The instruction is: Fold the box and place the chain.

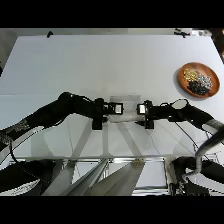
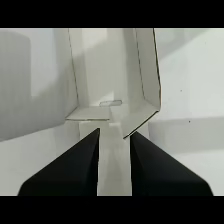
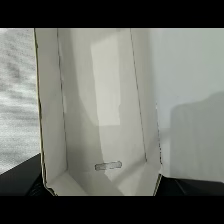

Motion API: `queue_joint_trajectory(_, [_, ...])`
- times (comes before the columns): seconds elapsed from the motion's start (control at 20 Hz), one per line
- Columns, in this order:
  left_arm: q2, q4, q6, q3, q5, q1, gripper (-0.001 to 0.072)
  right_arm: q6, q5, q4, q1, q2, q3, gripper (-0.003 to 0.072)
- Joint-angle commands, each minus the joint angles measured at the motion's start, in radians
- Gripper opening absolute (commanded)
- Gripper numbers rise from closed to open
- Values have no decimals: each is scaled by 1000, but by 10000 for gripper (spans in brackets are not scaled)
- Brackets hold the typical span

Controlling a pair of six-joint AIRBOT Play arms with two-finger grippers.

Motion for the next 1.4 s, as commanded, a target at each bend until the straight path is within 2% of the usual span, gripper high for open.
queue_joint_trajectory(0.0, [-7,-27,5,0,-23,-15,193,0,0,0,0,0,0,479])
queue_joint_trajectory(0.6, [-46,-85,5,0,-115,-25,193,0,0,0,0,0,0,479])
queue_joint_trajectory(0.9, [-72,-87,5,0,-177,-93,193,0,0,0,0,0,0,479])
queue_joint_trajectory(1.35, [-82,-87,2,0,-172,-97,223,0,0,0,0,0,0,479])
